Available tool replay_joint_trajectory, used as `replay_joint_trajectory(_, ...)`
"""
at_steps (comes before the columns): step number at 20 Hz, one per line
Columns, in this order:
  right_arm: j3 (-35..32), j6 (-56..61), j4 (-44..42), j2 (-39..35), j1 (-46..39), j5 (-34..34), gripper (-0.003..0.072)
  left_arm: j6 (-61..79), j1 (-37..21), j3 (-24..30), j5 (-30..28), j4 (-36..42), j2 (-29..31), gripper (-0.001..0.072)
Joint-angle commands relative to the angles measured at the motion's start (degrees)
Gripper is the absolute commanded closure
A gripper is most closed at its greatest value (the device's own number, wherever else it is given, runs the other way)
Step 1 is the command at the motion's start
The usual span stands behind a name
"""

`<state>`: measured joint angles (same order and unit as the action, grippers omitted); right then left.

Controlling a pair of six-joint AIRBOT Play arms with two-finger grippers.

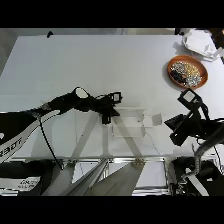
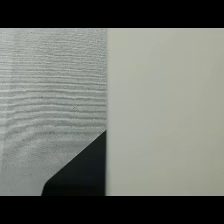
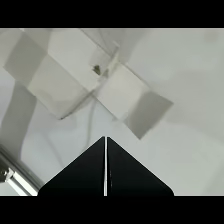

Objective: Fold the box and place the chain.

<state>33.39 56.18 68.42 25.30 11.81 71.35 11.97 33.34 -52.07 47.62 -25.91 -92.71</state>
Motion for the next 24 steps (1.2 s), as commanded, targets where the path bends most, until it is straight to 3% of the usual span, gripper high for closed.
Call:
replay_joint_trajectory(1,-0.3,-13.8,-7.6,6.2,0.5,-1.5,0.0668,0.0,0.0,0.0,0.0,0.0,0.0,0.0699)
replay_joint_trajectory(5,-0.6,-21.7,-5.0,9.2,10.6,-5.0,0.0669,0.0,0.0,0.0,0.0,0.0,0.0,0.0699)
replay_joint_trajectory(9,-5.1,-21.8,0.1,9.2,13.2,-9.6,0.0667,0.0,0.0,0.0,0.0,0.0,0.0,0.0699)
replay_joint_trajectory(10,-7.0,-21.8,0.3,9.2,13.2,-12.0,0.0601,0.0,0.0,0.0,0.0,0.0,0.0,0.0699)
replay_joint_trajectory(12,-11.7,-24.3,0.7,9.0,13.2,-18.7,0.0083,0.0,0.0,0.0,0.0,0.0,0.0,0.0699)
replay_joint_trajectory(13,-14.0,-27.7,1.5,8.5,13.4,-22.1,-0.0010,0.0,0.0,0.0,0.0,0.0,0.0,0.0699)
replay_joint_trajectory(19,-24.2,-38.5,4.6,7.2,20.2,-35.8,-0.0011,0.0,0.0,0.0,0.2,0.0,0.0,0.0699)
replay_joint_trajectory(24,-25.7,-38.2,3.3,7.4,24.5,-43.0,-0.0020,0.0,0.0,0.0,0.2,0.0,0.0,0.0699)
